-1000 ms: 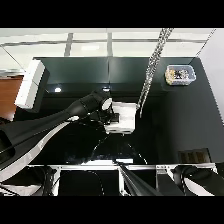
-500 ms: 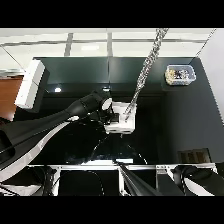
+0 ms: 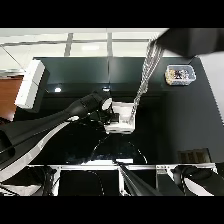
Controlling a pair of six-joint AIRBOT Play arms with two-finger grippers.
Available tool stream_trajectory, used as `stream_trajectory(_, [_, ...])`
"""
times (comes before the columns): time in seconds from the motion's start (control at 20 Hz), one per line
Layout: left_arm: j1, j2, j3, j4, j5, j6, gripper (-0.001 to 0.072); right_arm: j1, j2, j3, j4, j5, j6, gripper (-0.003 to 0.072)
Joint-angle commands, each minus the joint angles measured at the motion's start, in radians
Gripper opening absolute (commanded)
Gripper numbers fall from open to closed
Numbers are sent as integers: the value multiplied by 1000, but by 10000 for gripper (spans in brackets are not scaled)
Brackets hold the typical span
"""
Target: Fold the box and place the chain.
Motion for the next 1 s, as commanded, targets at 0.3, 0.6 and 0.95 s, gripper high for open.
stream_trajectory(0.3, [0, -1, 1, 0, 3, 0, 27, 1, 8, -506, 42, -68, 8, 13])
stream_trajectory(0.6, [0, -1, 1, 0, 2, 0, 26, 60, 7, -751, 56, -314, 14, 13])
stream_trajectory(0.95, [0, -1, 1, 0, 3, 0, 27, 72, 6, -843, 14, -355, 27, 246])
